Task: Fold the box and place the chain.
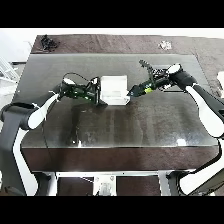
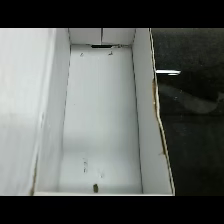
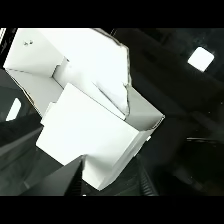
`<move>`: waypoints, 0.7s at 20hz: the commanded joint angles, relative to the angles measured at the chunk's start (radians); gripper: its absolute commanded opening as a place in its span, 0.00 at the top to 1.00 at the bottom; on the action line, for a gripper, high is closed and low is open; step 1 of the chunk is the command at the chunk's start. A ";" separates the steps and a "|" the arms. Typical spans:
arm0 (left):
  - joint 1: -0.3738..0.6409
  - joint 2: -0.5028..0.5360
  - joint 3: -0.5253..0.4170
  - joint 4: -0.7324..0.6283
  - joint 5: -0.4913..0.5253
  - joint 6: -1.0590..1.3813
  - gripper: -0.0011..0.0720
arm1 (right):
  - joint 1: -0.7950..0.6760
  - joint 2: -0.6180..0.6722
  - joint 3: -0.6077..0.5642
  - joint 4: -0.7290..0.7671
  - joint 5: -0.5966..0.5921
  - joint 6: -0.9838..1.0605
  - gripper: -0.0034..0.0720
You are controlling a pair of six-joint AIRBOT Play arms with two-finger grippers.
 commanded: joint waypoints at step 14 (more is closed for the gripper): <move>0.001 0.000 0.000 0.000 0.000 0.000 0.50 | 0.089 -0.005 0.005 -0.074 -0.126 0.280 0.33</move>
